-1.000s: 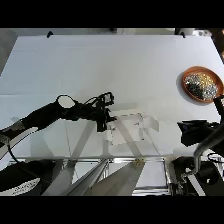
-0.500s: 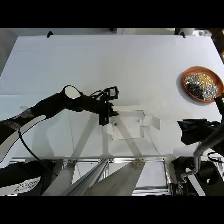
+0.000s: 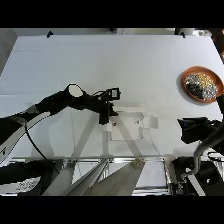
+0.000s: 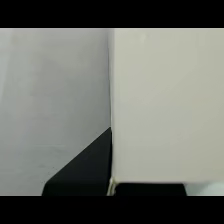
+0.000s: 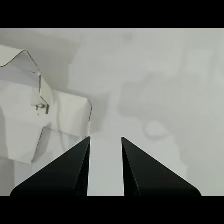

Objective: Fold the box and place the chain.

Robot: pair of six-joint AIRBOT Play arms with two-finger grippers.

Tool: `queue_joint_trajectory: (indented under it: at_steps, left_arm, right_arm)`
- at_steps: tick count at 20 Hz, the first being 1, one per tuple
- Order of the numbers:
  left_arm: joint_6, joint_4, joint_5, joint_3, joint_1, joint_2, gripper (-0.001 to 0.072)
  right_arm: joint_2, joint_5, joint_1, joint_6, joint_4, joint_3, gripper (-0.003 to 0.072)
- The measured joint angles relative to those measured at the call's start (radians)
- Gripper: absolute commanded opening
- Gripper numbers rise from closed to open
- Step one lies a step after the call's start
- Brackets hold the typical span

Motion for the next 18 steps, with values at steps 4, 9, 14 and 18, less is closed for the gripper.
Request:
queue_joint_trajectory:
  at_steps: [4,9,14,18]
  left_arm:
    - [0.012,-0.017,0.0,0.0,0.0,-0.027,0.0003]
    - [0.05,-0.069,0.002,0.0,0.0,-0.036,0.0003]
    - [0.086,-0.135,0.017,0.0,0.0,-0.044,0.0003]
    - [0.095,-0.153,0.022,-0.001,0.0,-0.06,0.0003]
  right_arm:
    - [0.0,-0.002,0.0,0.0,0.0,0.0,0.0224]
    - [0.0,-0.002,0.0,0.0,0.0,0.0,0.0223]
    - [0.0,-0.002,0.0,0.0,-0.001,0.0,0.0223]
    - [0.0,-0.002,0.0,0.0,-0.001,0.0,0.0223]
